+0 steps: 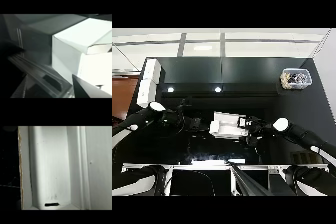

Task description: Fold the box and place the chain.

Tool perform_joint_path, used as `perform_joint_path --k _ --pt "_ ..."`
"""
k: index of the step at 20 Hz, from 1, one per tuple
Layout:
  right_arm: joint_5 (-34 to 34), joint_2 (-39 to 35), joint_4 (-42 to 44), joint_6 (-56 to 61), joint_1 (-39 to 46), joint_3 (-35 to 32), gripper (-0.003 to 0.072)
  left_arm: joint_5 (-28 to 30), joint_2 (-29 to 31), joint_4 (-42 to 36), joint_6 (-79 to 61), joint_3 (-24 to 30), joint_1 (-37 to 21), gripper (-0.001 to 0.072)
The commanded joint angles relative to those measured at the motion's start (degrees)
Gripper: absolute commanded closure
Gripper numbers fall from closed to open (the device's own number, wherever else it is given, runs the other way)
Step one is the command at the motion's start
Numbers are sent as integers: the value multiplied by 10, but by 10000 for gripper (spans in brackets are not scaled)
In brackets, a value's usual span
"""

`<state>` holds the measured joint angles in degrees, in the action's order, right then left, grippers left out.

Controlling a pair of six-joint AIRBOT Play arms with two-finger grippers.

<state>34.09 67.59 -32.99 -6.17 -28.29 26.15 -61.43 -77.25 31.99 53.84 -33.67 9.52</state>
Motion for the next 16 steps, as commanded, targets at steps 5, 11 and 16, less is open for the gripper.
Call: perform_joint_path --k 5,11,16 --pt "0 0 0 0 0 0 261 -2 31 -5 6 -19 39 20" --pt "0 0 0 0 0 0 260 69 31 122 148 -77 141 21" --pt "0 0 0 1 0 0 261 105 31 269 310 -115 216 24"
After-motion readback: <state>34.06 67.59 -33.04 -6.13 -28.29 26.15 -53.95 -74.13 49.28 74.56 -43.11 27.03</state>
